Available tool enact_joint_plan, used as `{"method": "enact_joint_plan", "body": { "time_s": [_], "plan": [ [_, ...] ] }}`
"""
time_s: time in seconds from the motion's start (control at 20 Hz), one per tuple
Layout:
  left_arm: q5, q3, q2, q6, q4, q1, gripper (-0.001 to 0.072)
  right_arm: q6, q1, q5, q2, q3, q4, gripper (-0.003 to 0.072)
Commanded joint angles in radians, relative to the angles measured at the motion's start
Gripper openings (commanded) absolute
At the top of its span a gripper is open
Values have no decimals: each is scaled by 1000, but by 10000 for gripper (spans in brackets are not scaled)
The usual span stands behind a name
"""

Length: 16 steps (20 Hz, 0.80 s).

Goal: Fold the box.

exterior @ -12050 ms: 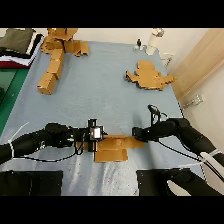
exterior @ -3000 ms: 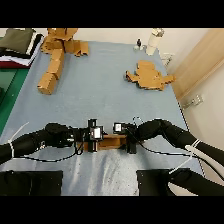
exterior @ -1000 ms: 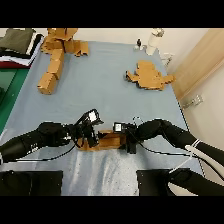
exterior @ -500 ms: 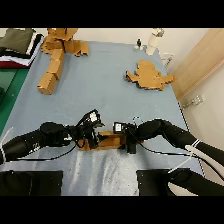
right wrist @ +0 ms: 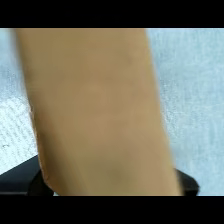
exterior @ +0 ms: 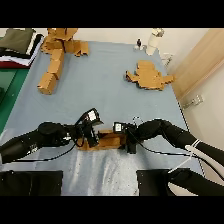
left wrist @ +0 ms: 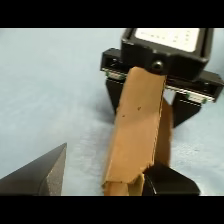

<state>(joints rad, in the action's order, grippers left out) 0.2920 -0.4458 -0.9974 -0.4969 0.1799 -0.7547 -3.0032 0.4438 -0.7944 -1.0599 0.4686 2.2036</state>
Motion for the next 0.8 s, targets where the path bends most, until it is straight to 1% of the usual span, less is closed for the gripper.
{"method": "enact_joint_plan", "body": {
  "time_s": [0.0, 0.05, 0.1, 0.2, 0.25, 0.3, 0.35, 0.4, 0.45, 0.5, 0.55, 0.6, 0.65, 0.7, 0.75],
  "plan": [
    [-221, 29, 114, 0, 0, 0, 523, 0, 1, 1, 0, 0, 0, 599],
    [-294, 56, 172, 1, 5, 0, 523, 0, 1, 2, 0, 0, 0, 599],
    [-338, 88, 235, 1, 37, 0, 523, 0, 1, 2, 0, 0, 0, 599],
    [-398, 145, 355, 0, 146, -20, 523, 0, 1, 1, 0, 0, 0, 599],
    [-459, 171, 415, -2, 228, -54, 523, 0, 1, 1, 0, 0, 0, 599],
    [-549, 190, 469, -12, 350, -104, 523, 0, 1, 1, 0, 0, 0, 599],
    [-660, 196, 511, -34, 514, -163, 523, 0, 1, 1, 0, 0, 0, 599],
    [-776, 195, 544, -74, 713, -228, 488, 0, 1, 1, 0, 0, 0, 599],
    [-882, 194, 570, -135, 942, -302, 116, 0, 1, 1, 0, 0, 0, 599],
    [-940, 195, 581, -192, 1155, -377, 12, 0, 1, 1, 0, 0, 0, 599],
    [-938, 195, 576, -183, 1333, -441, 11, 0, 1, 1, 0, 0, 0, 599],
    [-899, 195, 560, -156, 1508, -505, 11, 0, 1, 1, 0, 0, 0, 599],
    [-828, 195, 534, -119, 1629, -560, 12, 0, 1, 1, 0, 0, 0, 599],
    [-730, 195, 498, -80, 1701, -611, 11, 0, 1, 1, 0, 0, 0, 599],
    [-599, 194, 454, -29, 1719, -654, 12, 0, 1, 1, 0, 0, 0, 600]
  ]
}}
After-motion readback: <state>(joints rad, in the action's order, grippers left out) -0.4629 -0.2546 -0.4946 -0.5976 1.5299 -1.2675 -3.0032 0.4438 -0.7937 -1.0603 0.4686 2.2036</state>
